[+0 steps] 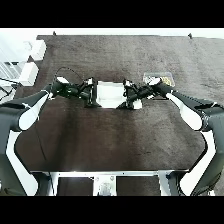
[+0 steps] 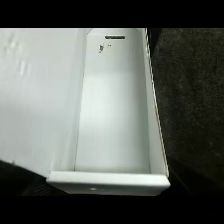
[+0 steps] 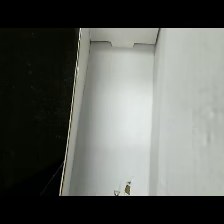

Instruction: Fold the box and place the chain.

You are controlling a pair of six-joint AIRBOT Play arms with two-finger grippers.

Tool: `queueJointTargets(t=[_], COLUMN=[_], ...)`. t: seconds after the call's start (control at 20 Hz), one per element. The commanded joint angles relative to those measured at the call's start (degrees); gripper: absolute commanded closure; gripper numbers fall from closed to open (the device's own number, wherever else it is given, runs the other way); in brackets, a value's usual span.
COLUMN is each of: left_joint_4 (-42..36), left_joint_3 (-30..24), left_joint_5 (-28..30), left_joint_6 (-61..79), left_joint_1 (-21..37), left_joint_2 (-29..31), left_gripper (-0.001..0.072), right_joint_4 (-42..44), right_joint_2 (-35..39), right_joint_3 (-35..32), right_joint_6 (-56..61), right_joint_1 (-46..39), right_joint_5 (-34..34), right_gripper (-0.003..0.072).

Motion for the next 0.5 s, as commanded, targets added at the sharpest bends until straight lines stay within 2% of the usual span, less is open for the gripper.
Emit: queueJointTargets(t=[0.0,0.15,0.2,0.45], left_joint_4=[-0.72,-0.96,-1.03,-1.01], left_joint_3=[0.2,0.22,0.26,0.5], left_joint_5=[0.24,0.57,0.31,-0.24], left_joint_6=[0.81,1.25,1.22,1.7], left_joint_1=[-0.02,-0.02,-0.02,-0.04], left_joint_2=[-0.33,-0.5,-0.68,-0.76], left_gripper=[0.0001,0.0011,0.0042,0.0042], right_joint_4=[0.07,0.07,0.07,0.07], right_joint_2=[-0.04,-0.04,-0.04,-0.04], right_joint_3=[-0.04,-0.04,-0.04,-0.04], right_joint_6=[0.04,0.02,0.04,0.04], right_joint_1=[0.07,0.07,0.07,0.07], right_joint_5=[0.11,0.11,0.11,0.11], right_gripper=[0.0231,0.0232,0.0232,0.0231])
